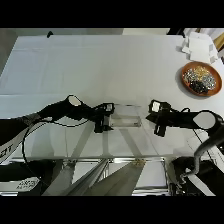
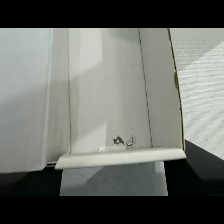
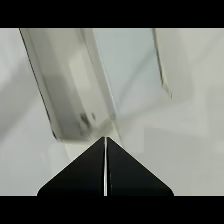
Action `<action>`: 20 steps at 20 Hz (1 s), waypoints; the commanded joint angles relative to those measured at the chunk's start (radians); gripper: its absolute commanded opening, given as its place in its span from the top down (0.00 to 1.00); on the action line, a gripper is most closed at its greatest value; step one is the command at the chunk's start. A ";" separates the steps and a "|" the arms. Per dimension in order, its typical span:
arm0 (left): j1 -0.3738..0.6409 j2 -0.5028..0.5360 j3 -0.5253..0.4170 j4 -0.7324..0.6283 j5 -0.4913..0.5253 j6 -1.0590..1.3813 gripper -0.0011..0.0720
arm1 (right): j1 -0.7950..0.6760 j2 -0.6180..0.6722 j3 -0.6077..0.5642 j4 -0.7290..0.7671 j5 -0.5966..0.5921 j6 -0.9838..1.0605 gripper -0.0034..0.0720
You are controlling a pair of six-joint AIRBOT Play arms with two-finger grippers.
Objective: Fold the box and place the chain.
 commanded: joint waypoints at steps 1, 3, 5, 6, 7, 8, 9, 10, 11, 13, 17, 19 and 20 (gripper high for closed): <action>0.001 0.001 -0.001 0.000 0.002 0.000 0.55 | 0.000 0.012 0.000 0.294 -0.019 -0.027 0.94; 0.001 0.001 0.000 0.000 0.002 0.000 0.55 | 0.000 -0.034 0.000 0.383 -0.092 -0.067 0.94; 0.001 0.001 0.000 -0.001 0.002 0.000 0.55 | 0.000 -0.101 0.000 0.458 -0.190 -0.064 0.94; 0.001 0.001 0.000 -0.001 0.002 0.000 0.55 | 0.000 -0.142 0.000 0.486 -0.237 -0.062 0.94; 0.001 0.001 0.000 -0.001 0.002 0.000 0.55 | 0.000 -0.183 0.000 0.503 -0.263 -0.062 0.94; 0.001 0.001 0.000 -0.001 0.002 0.000 0.55 | 0.000 -0.230 0.000 0.514 -0.269 -0.062 0.94; 0.001 0.001 0.000 0.000 0.002 0.000 0.55 | 0.000 -0.280 0.000 0.517 -0.267 -0.062 0.94; 0.001 0.001 0.000 -0.001 0.002 0.000 0.55 | 0.000 -0.325 0.000 0.516 -0.266 -0.060 0.94; 0.001 0.001 0.000 -0.001 0.002 0.000 0.55 | 0.000 -0.371 0.000 0.516 -0.277 -0.040 0.94; 0.001 0.001 0.000 -0.001 0.002 0.000 0.55 | 0.000 -0.433 0.000 0.515 -0.292 0.013 0.94; 0.001 0.001 0.000 0.000 0.002 0.000 0.55 | 0.000 -0.435 0.001 0.516 -0.280 0.016 0.94; 0.001 0.001 0.000 -0.001 0.002 0.000 0.55 | 0.000 -0.417 0.001 0.517 -0.268 0.017 0.94; 0.001 0.001 -0.001 -0.001 0.002 0.000 0.55 | 0.000 -0.403 0.001 0.517 -0.255 0.035 0.94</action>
